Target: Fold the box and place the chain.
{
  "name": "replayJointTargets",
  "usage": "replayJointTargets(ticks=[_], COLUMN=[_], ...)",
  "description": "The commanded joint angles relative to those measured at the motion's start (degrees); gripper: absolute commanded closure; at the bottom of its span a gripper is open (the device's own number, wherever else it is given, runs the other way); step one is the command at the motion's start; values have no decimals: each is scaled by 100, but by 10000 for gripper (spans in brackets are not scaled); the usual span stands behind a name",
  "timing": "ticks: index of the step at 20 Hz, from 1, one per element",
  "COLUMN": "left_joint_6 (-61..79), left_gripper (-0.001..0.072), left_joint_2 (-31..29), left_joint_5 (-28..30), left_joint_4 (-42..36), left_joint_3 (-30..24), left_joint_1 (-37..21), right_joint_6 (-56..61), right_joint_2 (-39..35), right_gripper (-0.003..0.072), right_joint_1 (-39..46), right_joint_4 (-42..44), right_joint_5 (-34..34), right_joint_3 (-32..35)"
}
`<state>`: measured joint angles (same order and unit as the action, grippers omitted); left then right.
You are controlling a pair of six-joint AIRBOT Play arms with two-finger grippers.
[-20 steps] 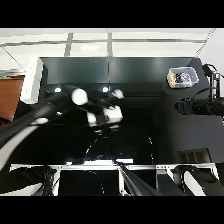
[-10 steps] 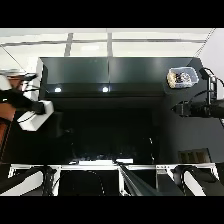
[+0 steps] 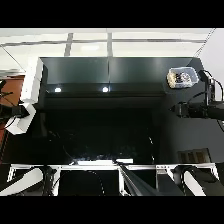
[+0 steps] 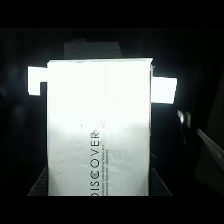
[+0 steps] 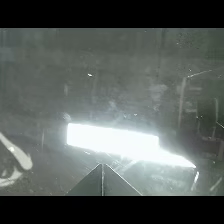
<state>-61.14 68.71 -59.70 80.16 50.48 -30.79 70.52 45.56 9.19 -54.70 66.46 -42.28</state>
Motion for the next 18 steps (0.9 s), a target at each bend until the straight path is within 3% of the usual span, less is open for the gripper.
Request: replayJointTargets(ticks=[1,8,9,10,11,15,18], left_joint_6=[461,455,437,437,413,369,190], left_gripper=[342,349,310,97,-5,-5,-1], left_joint_2=[59,409,413,407,404,192,-9], left_joint_5=[1099,1794,1893,1934,1917,1755,1657], left_joint_4=[-304,-313,-332,-376,-428,-479,-1403], left_joint_3=[-144,-144,-144,-120,-42,831,1683], left_joint_1=[61,61,63,68,68,273,745], right_joint_6=[118,133,133,133,133,127,63], right_joint_2=[-4,-4,-4,-4,-4,-4,-4], right_gripper=[677,678,678,678,677,678,677], right_joint_1=[-2,-2,-2,-2,-2,-2,-2], right_joint_4=[136,133,133,136,133,136,258], right_joint_5=[-72,-74,-74,-74,-79,-164,-378], right_joint_3=[7,7,7,7,7,7,0])
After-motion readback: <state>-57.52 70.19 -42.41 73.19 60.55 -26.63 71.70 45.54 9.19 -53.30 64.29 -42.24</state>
